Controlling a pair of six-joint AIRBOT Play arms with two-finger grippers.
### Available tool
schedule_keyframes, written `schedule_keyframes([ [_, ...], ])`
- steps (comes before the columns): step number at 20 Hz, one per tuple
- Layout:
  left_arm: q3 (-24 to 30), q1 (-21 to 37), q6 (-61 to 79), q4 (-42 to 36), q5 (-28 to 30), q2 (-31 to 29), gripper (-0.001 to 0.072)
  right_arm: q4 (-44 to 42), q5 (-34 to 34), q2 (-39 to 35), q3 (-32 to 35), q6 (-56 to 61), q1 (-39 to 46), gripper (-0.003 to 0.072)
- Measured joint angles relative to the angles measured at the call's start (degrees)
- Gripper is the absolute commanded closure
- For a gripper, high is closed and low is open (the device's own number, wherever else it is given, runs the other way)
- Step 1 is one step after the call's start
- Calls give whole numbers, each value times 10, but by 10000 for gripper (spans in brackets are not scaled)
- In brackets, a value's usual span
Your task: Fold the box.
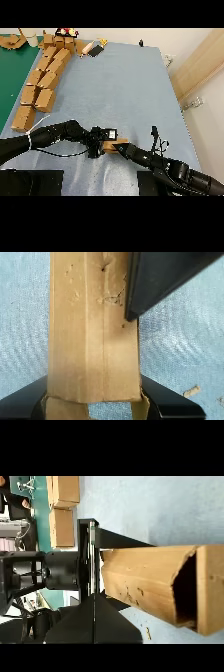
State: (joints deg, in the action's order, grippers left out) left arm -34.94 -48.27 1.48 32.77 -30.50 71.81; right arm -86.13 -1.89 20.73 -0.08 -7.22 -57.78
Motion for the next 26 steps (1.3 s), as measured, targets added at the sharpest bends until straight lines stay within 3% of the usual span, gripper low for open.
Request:
schedule_keyframes([
  [26, 0, 0, 0, 0, 0, 0, 200, 8, 90, 0, 13, 8, 10, 687],
])
